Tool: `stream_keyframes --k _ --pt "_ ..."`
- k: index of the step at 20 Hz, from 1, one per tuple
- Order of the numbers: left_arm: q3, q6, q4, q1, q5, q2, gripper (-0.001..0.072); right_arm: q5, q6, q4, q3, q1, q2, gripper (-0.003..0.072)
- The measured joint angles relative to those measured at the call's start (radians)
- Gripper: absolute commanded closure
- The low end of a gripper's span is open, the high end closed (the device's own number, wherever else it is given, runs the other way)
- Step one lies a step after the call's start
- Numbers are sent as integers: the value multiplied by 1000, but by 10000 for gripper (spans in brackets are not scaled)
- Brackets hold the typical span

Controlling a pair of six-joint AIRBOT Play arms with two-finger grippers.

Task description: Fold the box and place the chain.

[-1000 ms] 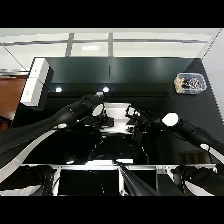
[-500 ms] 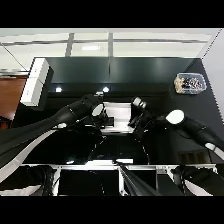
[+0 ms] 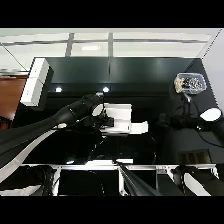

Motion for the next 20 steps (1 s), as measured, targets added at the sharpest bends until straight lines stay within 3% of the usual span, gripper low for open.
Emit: stream_keyframes --k 4,8,9,11,12,17,19,20 --pt "0 0 0 0 0 0 683 -24 -21 167 -52 88 -128 677" --pt "0 0 0 0 0 0 683 -29 -100 281 -31 160 -220 675" --pt "0 0 0 0 0 0 683 -14 -121 292 -16 167 -231 640" --pt "0 0 0 0 0 0 683 38 -157 309 21 170 -245 97" --pt "0 0 0 0 0 0 683 68 -170 311 39 170 -248 1" --pt "0 0 0 0 1 0 683 157 -200 314 100 200 -257 7" --pt "0 0 1 0 1 0 683 150 -201 312 118 233 -258 78" --pt "0 0 1 0 1 0 683 135 -195 308 130 253 -259 78"
